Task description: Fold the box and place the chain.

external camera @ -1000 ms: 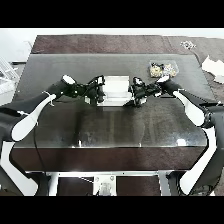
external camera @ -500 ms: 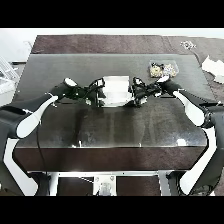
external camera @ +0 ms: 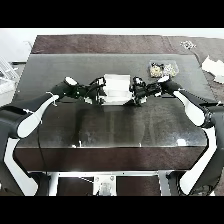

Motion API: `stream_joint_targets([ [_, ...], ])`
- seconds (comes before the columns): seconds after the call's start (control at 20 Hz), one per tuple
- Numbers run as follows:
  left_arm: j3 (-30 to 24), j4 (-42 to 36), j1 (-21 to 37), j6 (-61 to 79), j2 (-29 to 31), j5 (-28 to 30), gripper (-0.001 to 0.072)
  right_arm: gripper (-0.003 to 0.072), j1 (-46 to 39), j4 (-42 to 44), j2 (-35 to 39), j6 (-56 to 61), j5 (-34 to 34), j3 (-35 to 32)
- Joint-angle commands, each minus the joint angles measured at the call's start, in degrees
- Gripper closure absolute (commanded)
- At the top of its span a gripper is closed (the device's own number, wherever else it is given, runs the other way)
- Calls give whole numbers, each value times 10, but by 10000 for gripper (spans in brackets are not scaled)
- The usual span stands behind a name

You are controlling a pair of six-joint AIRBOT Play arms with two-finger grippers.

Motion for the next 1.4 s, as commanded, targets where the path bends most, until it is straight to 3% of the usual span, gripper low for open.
stream_joint_targets([
  [0.0, 2, 0, 8, 9, 1, 12, 228, 106, 1, -2, 0, 0, 5, 0],
  [0.1, 2, 1, 18, 12, 1, -2, 344, 106, 1, -2, 0, 0, 5, 0],
  [0.4, 2, -10, 30, 13, 2, -66, 343, 106, 1, -2, 0, 0, 5, 0],
  [0.5, 2, -11, 30, 14, 2, -62, 420, 106, 1, -2, 0, 0, 5, 0],
  [0.8, 27, -12, 37, 13, 5, -55, 420, 106, 1, -2, 0, 0, 5, 0],
  [1.1, 78, -27, 89, -12, 7, -111, 423, 107, 1, -2, 0, 0, 5, 0],
  [1.2, 80, -27, 102, -29, 7, -127, 601, 107, 1, -2, 0, 0, 5, 0],
  [1.25, 79, -26, 107, -51, 7, -135, 610, 106, 1, -2, 0, 0, 5, 0],
  [1.3, 79, -23, 113, -82, 7, -144, 688, 106, 1, -2, 0, 0, 5, 0],
  [1.35, 79, -19, 120, -118, 7, -148, 690, 107, 1, -2, 0, 0, 5, 0],
])
